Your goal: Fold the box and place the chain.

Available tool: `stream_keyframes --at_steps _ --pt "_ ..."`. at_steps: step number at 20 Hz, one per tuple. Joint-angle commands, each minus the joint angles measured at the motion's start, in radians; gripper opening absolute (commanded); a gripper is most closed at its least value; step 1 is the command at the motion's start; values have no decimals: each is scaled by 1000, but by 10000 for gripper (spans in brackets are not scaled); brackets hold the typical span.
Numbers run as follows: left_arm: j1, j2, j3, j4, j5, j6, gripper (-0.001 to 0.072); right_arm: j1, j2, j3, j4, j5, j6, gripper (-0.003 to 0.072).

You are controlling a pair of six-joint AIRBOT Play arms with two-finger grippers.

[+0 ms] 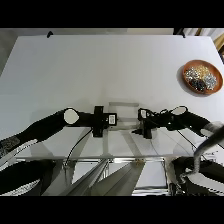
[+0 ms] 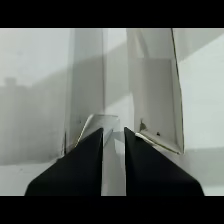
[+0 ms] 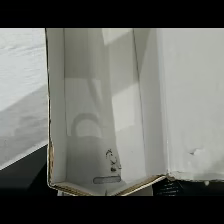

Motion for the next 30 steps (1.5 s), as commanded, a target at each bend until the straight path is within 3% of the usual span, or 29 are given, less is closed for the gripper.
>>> stream_keyframes --at_steps 1,2,3,8,10,13,14,18,19,20,22,26,30 --pt "-34 -7 0 1 3 -8 285 0 1 0 1 1 0 338" --pt "-42 -7 0 -2 3 -8 406 0 1 0 0 1 0 338" --pt "-48 -7 0 -3 3 -11 455 0 1 0 0 1 0 338" --pt "-49 -7 0 -2 1 -34 456 0 1 0 0 0 0 338" --pt "-49 -6 0 -2 3 -34 533 0 1 0 0 1 0 338" --pt "-49 6 0 3 2 -43 525 0 1 0 0 1 0 338" --pt "-47 19 0 5 3 -69 479 0 1 0 0 0 0 338" --pt "-6 164 0 67 -14 -176 468 0 1 0 0 0 0 338" --pt "13 209 0 90 -23 -227 422 0 1 0 0 1 0 338" --pt "37 257 0 127 -43 -301 311 0 1 0 0 1 0 338" --pt "89 344 0 243 -126 -464 6 0 1 0 0 0 0 338" --pt "223 421 -1 468 -313 -978 5 0 1 0 0 0 0 338" --pt "349 327 -23 439 -401 -1324 6 0 1 0 0 1 0 338"
